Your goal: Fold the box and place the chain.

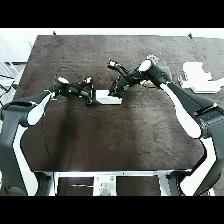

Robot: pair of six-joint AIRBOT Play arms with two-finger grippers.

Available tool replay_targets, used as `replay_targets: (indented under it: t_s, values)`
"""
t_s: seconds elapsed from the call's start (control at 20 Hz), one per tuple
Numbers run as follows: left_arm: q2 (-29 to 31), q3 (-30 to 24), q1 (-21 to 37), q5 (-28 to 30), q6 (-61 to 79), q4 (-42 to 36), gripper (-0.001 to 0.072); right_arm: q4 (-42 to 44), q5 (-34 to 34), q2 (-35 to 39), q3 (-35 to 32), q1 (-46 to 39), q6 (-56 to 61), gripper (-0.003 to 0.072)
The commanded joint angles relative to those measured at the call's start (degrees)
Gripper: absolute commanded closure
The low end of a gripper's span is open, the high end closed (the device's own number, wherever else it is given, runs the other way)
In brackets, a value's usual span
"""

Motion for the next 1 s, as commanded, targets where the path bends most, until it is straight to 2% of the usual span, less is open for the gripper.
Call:
replay_targets:
  t_s: [0.0, 0.2, 0.35, 0.55, 0.6, 0.75, 0.8, 0.95]
  values:
    - [0.0, 0.0, 0.0, 0.0, 0.0, 0.0, 0.0281, -0.2, 2.6, 0.0, -0.6, 0.0, 0.0, 0.0406]
    - [0.0, 0.0, 0.0, 0.0, 0.0, 0.0, 0.0281, 0.0, 2.6, 0.0, -1.6, -0.1, -1.7, 0.0388]
    - [0.0, 0.0, 0.0, 0.0, 0.0, 0.0, 0.0281, 1.6, 2.6, 0.1, -1.6, -0.2, -3.1, 0.0257]
    - [0.0, 0.0, 0.0, 0.0, 0.0, 0.0, 0.0281, 10.0, 2.6, 0.7, -1.6, -1.4, -7.5, 0.0259]
    - [0.0, 0.0, 0.0, 0.0, 0.0, 0.0, 0.0281, 11.9, 2.6, 0.7, -1.6, -1.7, -7.6, 0.0281]
    - [0.0, 0.0, 0.0, 0.0, 0.0, 0.0, 0.0281, 12.7, 2.5, 0.6, -1.8, -2.4, -7.2, 0.0594]
    - [0.0, 0.0, 0.0, 0.0, 0.0, 0.1, 0.0281, 12.7, 2.3, 0.5, -2.4, -2.4, -6.7, 0.0674]
    - [0.0, 0.0, 0.0, 0.0, 0.0, 0.0, 0.0281, 10.8, 2.2, -1.3, -4.3, -2.1, -3.4, 0.0675]
